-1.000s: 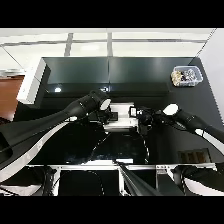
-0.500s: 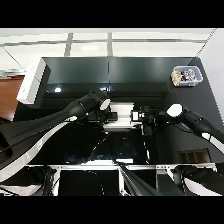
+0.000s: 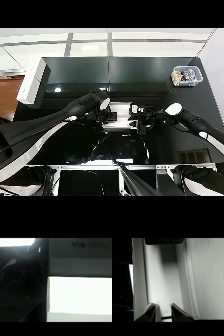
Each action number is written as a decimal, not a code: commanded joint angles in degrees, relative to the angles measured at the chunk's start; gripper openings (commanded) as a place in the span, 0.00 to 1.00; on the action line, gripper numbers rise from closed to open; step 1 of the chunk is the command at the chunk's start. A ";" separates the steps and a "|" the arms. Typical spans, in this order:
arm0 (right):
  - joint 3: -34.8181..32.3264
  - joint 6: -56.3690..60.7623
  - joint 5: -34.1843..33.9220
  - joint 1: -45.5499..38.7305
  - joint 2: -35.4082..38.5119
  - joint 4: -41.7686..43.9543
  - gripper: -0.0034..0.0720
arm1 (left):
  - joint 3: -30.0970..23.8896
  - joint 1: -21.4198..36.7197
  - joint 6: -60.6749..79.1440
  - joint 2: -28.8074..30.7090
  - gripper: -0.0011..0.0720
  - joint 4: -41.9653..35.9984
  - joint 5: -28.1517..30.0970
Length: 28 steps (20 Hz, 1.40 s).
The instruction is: Fold the box and place the chain.
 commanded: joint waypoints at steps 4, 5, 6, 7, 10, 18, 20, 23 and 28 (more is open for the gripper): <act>-0.07 1.99 -0.04 0.50 -1.36 2.82 0.35 | 0.00 0.02 -0.04 -0.02 0.06 -0.20 0.20; -0.07 2.51 -0.24 0.50 -1.36 2.82 0.35 | 0.00 0.02 -0.04 -0.02 0.06 -0.20 0.20; -0.07 3.50 -0.74 0.50 -1.36 2.86 0.52 | 0.00 0.02 -0.04 -0.02 0.06 -0.20 0.20; -0.07 3.91 -0.70 0.50 -1.36 2.80 0.56 | 0.00 0.02 -0.04 -0.02 0.06 -0.20 0.20; -0.07 6.01 -0.66 0.50 -1.36 2.64 0.32 | 0.00 0.02 -0.04 -0.02 0.06 -0.20 0.17; 2.32 35.45 2.03 -2.89 2.62 -7.06 0.08 | 0.00 0.02 0.33 -0.02 0.06 -0.15 0.17; 6.47 53.66 7.87 -8.39 5.20 -18.25 0.08 | 0.00 0.02 0.35 -0.02 0.06 -0.17 0.17; 7.93 73.96 12.39 -23.12 5.99 -23.93 0.08 | 0.00 0.02 0.35 -0.02 0.06 -0.17 0.22; -1.14 76.63 13.66 -38.69 2.14 -7.19 0.08 | 0.00 0.02 0.35 -0.04 0.06 -0.15 0.35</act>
